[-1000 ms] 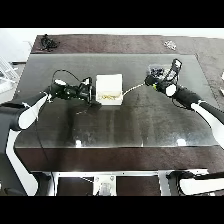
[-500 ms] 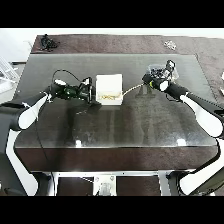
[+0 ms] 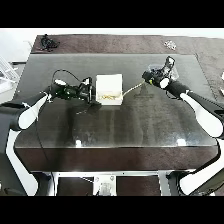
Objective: Fold the box and place the chain.
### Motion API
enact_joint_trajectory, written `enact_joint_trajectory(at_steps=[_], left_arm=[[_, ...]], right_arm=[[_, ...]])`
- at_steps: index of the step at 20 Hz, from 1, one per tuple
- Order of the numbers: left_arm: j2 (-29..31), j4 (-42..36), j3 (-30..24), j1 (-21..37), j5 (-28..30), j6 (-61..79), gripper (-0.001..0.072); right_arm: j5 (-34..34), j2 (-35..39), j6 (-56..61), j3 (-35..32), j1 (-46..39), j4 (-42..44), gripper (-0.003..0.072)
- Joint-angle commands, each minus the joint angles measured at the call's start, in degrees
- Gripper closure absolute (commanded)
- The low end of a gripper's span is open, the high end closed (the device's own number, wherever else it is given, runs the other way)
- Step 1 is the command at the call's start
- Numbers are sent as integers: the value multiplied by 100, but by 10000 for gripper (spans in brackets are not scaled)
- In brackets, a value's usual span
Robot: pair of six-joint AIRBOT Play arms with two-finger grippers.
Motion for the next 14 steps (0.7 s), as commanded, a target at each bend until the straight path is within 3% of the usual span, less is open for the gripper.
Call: enact_joint_trajectory(at_steps=[1, 7, 14], left_arm=[[4, 2, 2, -2, 0, 2, 293], [4, 2, 2, -2, -2, 2, 293], [4, 2, 2, -2, 0, 2, 293]], right_arm=[[240, 772, 125, 9, 181, 0, 680], [243, 2793, -289, 11, 1139, -116, 680], [238, 3211, -289, 20, 2260, -367, 680]])
